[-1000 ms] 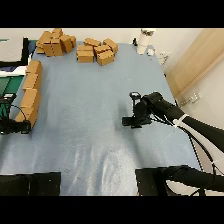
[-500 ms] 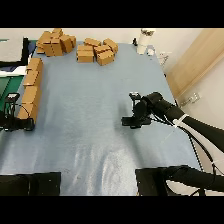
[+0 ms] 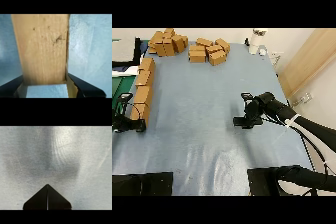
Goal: Fold the box.
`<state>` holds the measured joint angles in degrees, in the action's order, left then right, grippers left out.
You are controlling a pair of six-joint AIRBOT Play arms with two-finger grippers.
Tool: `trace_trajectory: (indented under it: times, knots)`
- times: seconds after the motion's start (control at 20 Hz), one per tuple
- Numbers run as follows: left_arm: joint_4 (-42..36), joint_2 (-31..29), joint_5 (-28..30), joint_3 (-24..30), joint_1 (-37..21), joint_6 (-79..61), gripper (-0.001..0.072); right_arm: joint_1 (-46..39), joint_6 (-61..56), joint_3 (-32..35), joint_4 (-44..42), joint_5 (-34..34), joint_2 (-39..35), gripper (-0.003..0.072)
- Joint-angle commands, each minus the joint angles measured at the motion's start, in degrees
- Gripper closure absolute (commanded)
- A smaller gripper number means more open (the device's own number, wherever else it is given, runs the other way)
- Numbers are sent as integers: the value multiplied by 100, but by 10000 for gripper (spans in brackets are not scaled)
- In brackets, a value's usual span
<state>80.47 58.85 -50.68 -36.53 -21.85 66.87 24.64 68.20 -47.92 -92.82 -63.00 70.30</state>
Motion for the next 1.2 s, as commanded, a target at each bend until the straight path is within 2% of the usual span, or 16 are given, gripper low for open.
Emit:
trace_trajectory:
  times: [0.0,0.2,0.3,0.35,0.4,0.45,0.5,0.65,0.85,1.0,1.15]
  knots:
    - [214,-339,-973,-457,-2,63,12,-2,0,-2,-26,-48,4,682]
    - [160,-761,-1899,-1014,13,223,12,-2,70,-4,-153,-48,4,682]
    - [-678,-933,-2197,-1115,20,216,15,-2,302,-4,-404,-11,7,682]
    - [-1239,-992,-2197,-1115,96,208,181,-2,433,-7,-540,63,7,682]
    - [-1738,-1005,-2170,-1117,247,37,470,-2,505,-15,-625,146,9,682]
    - [-2205,-997,-2138,-1126,501,-308,673,-2,542,-46,-693,232,13,682]
    - [-2450,-975,-1971,-1126,813,-304,699,-2,542,-103,-721,291,20,682]
    - [-2518,-636,-1246,-1250,2022,101,700,-2,669,-568,-739,302,197,682]
    - [-2522,442,-481,-1784,3322,501,700,-2,800,-1281,-769,398,640,682]
    - [-2529,1231,-243,-2332,3834,629,701,-2,863,-1593,-772,479,964,682]
    - [-2542,1615,-46,-2649,3969,623,700,-2,857,-1639,-813,671,1058,682]
